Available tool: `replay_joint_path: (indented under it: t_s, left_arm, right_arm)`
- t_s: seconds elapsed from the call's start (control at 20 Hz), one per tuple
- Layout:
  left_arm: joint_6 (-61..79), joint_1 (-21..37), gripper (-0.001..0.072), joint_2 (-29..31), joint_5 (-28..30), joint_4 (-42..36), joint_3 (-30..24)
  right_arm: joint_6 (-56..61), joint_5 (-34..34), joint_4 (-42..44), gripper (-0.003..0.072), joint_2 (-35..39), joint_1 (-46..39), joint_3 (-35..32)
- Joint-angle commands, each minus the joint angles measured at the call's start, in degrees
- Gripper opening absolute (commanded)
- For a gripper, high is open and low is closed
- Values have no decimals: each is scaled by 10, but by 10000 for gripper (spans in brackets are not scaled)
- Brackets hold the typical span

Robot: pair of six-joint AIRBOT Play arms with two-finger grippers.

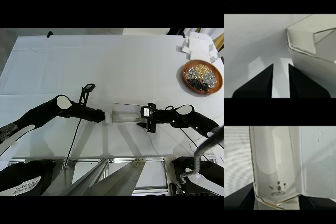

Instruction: Fold the box and place the chain.

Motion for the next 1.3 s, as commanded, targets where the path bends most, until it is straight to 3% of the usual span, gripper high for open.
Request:
replay_joint_path:
  t_s: [0.0,0.45,0.55,0.65,0.8,0.85,1.1,1.25]
  left_arm:
    - [0,-17,232,1,5,-12,21]
    - [0,-32,232,11,12,-27,29]
    - [-1,-41,299,11,20,-29,29]
    - [-5,-44,301,11,20,-27,29]
    - [-26,-50,411,10,22,-24,29]
    - [-33,-55,413,9,23,-19,31]
    - [-169,-85,413,-17,17,85,87]
    - [-259,-107,413,-54,-24,158,139]
  right_arm:
    - [0,0,0,341,0,0,0]
    - [0,0,0,341,0,0,0]
    - [0,0,0,341,0,0,0]
    - [0,0,0,341,0,0,0]
    - [0,0,0,341,0,0,0]
    - [0,0,0,341,0,0,0]
    - [0,0,0,341,0,0,0]
    - [0,0,0,341,0,0,0]
